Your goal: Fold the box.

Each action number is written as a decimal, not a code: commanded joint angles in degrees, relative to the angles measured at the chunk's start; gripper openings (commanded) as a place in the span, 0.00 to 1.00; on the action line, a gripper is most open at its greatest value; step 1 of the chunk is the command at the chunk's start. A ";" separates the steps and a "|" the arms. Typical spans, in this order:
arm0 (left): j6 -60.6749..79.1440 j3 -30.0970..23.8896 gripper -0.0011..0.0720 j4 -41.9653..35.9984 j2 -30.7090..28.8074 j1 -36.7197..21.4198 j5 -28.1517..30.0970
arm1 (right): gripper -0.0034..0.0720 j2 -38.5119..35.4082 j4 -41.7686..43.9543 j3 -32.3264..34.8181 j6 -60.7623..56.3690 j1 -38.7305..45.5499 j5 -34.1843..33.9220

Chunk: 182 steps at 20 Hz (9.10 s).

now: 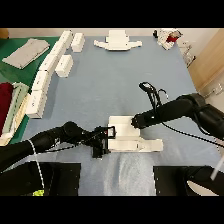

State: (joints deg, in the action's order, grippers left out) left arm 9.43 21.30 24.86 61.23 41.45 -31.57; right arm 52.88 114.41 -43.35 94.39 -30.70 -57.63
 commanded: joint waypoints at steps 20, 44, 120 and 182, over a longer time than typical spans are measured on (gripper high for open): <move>0.00 0.07 0.65 0.00 0.00 -0.02 -0.02 | 0.98 -8.55 -3.19 18.23 58.95 0.00 2.45; 0.00 0.07 0.65 0.00 0.00 -0.02 -0.02 | 0.86 -4.74 8.81 18.32 65.13 -0.83 6.88; 0.00 0.07 0.65 0.00 0.00 -0.02 -0.02 | 0.58 -7.52 16.74 19.63 2.67 17.25 -3.89; 0.00 0.07 0.65 0.00 0.00 -0.02 -0.02 | 0.71 18.23 -20.83 -4.31 -50.27 -19.06 -15.08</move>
State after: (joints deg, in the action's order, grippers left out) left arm 9.41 21.30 24.84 61.23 41.45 -31.62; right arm 71.16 92.42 -47.62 43.99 -49.71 -72.90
